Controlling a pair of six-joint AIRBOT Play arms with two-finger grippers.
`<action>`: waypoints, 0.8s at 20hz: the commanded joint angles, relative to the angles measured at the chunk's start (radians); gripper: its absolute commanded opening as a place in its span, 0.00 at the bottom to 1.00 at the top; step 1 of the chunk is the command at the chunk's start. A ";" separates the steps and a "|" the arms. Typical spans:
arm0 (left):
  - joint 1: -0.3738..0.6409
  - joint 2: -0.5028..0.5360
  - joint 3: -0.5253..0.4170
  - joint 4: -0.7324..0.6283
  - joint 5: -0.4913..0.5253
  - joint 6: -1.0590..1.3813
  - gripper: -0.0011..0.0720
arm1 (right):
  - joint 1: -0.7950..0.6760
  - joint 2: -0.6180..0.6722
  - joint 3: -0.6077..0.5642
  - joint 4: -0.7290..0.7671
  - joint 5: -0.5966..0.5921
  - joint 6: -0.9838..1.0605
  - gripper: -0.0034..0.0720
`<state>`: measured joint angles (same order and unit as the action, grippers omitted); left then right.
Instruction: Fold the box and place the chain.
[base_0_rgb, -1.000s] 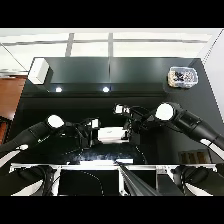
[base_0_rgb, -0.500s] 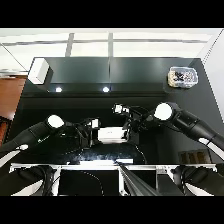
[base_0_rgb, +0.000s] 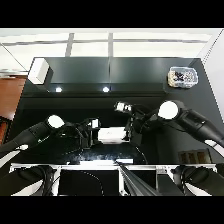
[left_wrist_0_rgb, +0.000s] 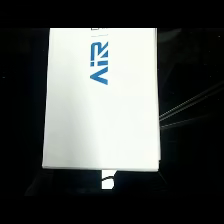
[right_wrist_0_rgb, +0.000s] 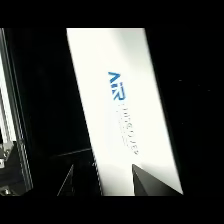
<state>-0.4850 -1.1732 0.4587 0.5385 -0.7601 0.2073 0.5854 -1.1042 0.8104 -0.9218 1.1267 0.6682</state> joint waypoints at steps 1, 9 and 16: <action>0.000 -0.001 0.001 0.001 0.000 0.002 0.62 | -0.057 0.057 0.011 0.051 0.040 0.200 0.32; 0.000 -0.001 0.001 0.001 0.000 0.002 0.62 | -0.077 -0.061 -0.161 0.441 -0.077 0.312 0.09; 0.000 -0.001 0.001 0.001 0.000 0.002 0.62 | -0.076 -0.124 -0.161 0.417 -0.123 0.315 0.09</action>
